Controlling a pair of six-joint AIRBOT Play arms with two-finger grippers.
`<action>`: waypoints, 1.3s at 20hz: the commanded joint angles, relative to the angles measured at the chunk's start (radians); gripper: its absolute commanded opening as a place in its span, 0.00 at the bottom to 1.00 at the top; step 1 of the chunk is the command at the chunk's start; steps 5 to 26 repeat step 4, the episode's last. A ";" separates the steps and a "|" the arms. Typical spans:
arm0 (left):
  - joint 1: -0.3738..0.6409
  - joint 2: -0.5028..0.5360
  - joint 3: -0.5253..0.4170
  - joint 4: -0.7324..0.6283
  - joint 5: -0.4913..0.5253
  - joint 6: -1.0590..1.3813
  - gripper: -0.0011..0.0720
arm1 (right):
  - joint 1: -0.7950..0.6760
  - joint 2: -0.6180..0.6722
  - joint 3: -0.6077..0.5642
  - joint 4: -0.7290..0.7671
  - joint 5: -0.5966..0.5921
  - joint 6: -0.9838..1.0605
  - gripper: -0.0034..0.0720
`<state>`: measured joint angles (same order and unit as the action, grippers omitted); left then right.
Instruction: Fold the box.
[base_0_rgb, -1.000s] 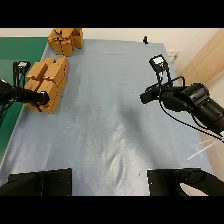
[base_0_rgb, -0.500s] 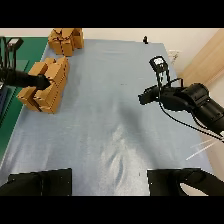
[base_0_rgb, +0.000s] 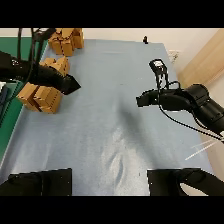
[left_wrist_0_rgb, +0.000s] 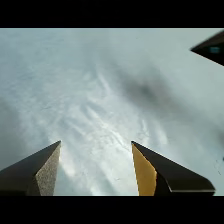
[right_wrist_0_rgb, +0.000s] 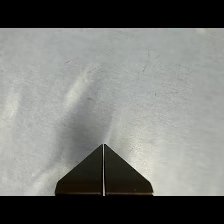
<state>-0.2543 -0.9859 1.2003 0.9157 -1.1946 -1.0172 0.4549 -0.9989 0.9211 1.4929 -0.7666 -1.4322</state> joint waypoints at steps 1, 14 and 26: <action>-0.088 0.008 0.002 -0.003 -0.018 -0.004 0.98 | 0.001 0.001 0.000 0.007 -0.005 -0.001 0.05; -0.108 0.008 0.002 -0.006 -0.020 -0.004 0.98 | 0.001 0.001 0.000 0.007 -0.005 -0.001 0.05; -0.108 0.008 0.002 -0.006 -0.020 -0.004 0.98 | 0.001 0.001 0.000 0.007 -0.005 -0.001 0.05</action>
